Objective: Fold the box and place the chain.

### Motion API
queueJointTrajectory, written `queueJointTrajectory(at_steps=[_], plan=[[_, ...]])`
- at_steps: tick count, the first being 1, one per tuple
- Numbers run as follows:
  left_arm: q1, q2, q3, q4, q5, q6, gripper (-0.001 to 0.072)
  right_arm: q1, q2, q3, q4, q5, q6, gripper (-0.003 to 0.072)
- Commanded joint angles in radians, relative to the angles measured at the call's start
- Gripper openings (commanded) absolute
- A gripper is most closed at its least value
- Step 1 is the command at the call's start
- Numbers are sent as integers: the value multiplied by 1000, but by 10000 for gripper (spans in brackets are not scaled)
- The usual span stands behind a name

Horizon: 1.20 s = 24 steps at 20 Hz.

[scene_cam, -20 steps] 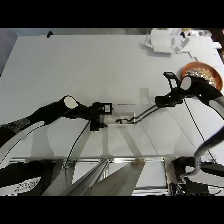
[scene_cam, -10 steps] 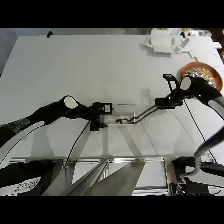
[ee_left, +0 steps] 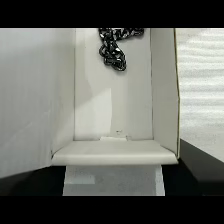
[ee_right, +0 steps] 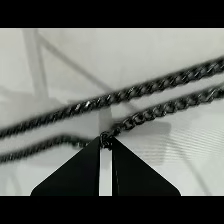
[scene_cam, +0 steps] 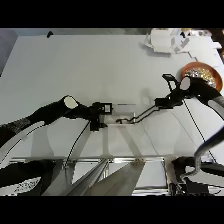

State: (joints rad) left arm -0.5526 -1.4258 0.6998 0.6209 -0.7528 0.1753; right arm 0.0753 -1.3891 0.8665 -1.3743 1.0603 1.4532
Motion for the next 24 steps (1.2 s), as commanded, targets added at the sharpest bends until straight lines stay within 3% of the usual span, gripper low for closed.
queueJointTrajectory(at_steps=[1,7,11,18,24], plan=[[0,0,0,0,0,0,210,0,92,2,17,58,-24,8],[0,0,0,1,-1,0,210,77,393,2,240,232,-107,8],[0,0,0,0,-3,0,210,235,473,2,381,209,-119,8],[0,0,0,0,-3,0,210,484,472,2,463,-95,-119,8],[0,0,0,0,-4,0,210,570,460,2,524,-309,-120,8]])
